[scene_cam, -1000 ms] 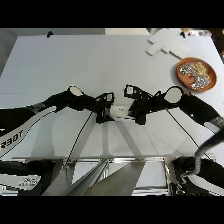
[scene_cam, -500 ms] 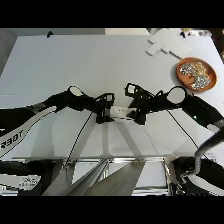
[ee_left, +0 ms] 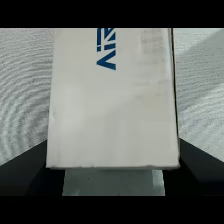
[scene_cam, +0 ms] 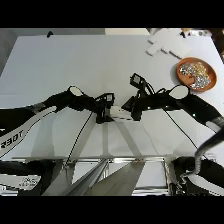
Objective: Fold the box and place the chain.
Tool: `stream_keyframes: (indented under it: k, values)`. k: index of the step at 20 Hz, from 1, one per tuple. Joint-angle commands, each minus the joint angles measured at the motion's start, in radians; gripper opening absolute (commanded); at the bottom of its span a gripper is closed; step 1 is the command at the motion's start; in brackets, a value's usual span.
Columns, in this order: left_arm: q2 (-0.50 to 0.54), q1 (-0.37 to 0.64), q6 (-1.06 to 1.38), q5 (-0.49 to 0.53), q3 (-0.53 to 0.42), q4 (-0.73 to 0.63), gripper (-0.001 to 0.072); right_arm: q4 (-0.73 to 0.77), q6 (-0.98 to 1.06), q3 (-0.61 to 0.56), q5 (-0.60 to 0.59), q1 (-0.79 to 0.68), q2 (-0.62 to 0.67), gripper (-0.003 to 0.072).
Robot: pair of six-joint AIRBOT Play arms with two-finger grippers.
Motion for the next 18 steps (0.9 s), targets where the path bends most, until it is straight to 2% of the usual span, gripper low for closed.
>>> stream_keyframes:
  k: [1,6,13,18]
  values:
    - [0.001,0.000,0.000,0.001,0.000,0.000,0.0099,0.109,-0.021,-0.025,0.061,-0.036,-0.070,0.0011]
    - [0.001,0.000,0.000,0.001,0.000,0.000,0.0099,0.124,-0.049,-0.059,0.137,-0.035,-0.119,0.0012]
    - [0.001,0.000,0.000,0.000,0.000,0.000,0.0099,0.079,-0.064,-0.088,0.105,-0.035,-0.119,0.0011]
    - [0.001,0.000,0.000,0.001,0.000,0.000,0.0099,0.061,-0.031,-0.121,0.034,-0.035,-0.137,0.0011]
